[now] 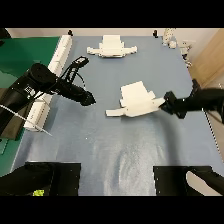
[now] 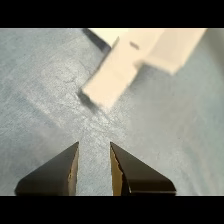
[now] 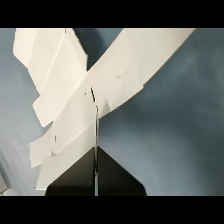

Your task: Fold the box.

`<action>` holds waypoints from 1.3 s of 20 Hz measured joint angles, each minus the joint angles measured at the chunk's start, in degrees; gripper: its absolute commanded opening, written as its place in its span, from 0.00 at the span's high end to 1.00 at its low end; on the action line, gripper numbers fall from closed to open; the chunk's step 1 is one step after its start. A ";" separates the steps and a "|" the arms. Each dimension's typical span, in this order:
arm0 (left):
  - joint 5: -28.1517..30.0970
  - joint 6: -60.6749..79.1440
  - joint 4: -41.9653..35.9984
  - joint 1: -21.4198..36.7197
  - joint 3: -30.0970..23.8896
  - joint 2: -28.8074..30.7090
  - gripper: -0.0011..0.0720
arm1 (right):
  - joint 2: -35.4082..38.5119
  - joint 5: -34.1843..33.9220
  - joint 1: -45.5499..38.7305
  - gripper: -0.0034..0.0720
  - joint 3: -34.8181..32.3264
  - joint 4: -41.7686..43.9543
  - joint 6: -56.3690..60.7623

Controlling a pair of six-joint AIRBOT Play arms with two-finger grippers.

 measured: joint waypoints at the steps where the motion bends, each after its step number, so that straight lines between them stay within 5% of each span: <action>1: -0.02 0.00 0.00 0.00 0.00 0.00 0.58 | 4.24 0.96 1.53 0.96 -4.55 0.07 1.42; 3: -0.02 0.02 0.02 0.00 0.00 0.00 0.58 | 10.40 2.29 3.43 0.86 -11.04 0.04 3.69; 4: -0.02 0.00 0.00 0.00 0.00 0.00 0.58 | 12.35 2.14 4.13 0.51 -13.16 0.04 4.63; 5: -0.02 0.00 0.02 0.00 0.00 0.00 0.58 | 13.75 1.51 4.68 0.31 -14.78 0.02 5.20; 9: -0.02 0.02 0.00 0.00 0.00 0.00 0.58 | 15.91 -0.96 5.44 0.31 -16.74 -1.44 6.36; 14: -0.02 0.02 0.02 0.00 0.00 0.00 0.58 | 14.73 -6.10 1.36 0.31 -7.74 -10.45 7.06; 26: -0.02 0.02 0.00 0.00 0.00 0.00 0.58 | -12.31 -19.61 -8.57 0.31 20.85 -20.74 -10.60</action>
